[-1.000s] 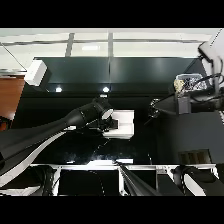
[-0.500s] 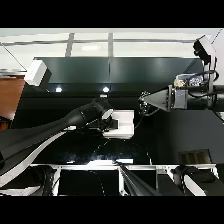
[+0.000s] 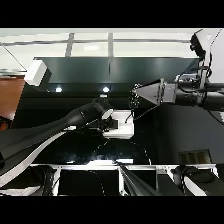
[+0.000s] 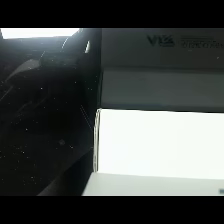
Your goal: Fold the box and place the chain.
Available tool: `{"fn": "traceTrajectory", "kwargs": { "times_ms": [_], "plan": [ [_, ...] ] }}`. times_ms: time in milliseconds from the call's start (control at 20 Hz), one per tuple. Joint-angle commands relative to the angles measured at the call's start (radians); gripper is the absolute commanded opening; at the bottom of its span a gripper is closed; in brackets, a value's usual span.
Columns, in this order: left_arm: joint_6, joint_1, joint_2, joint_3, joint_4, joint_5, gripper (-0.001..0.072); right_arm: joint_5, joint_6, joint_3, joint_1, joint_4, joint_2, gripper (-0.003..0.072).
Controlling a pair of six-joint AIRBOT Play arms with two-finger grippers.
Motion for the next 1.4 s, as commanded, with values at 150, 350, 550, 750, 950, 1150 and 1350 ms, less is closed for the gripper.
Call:
{"fn": "traceTrajectory", "kwargs": {
  "times_ms": [150,350,550,750,950,1150,1350],
  "plan": [
    [0.000,0.000,0.000,0.000,0.000,0.000,0.0030,-0.014,0.103,-0.044,0.061,-0.218,-0.008,0.0016],
    [0.000,0.000,0.000,0.000,0.000,0.000,0.0030,-0.021,0.131,-0.073,0.080,-0.282,-0.010,0.0016],
    [0.000,0.000,0.000,0.000,0.000,0.000,0.0030,-0.118,0.150,-0.145,0.153,-0.282,-0.040,0.0017],
    [0.000,0.000,0.000,0.000,0.000,0.000,0.0030,-0.173,0.151,-0.153,0.195,-0.311,-0.116,0.0018],
    [0.000,0.000,0.000,0.000,0.000,0.000,0.0030,-0.180,0.187,-0.153,0.182,-0.425,-0.126,0.0378],
    [0.000,0.000,0.000,0.000,0.000,0.001,0.0031,-0.056,0.173,-0.135,0.003,-0.522,-0.055,0.0377],
    [0.000,0.000,0.000,0.000,0.000,0.001,0.0030,-0.011,0.089,-0.185,-0.140,-0.881,0.031,0.0378]
  ]
}}
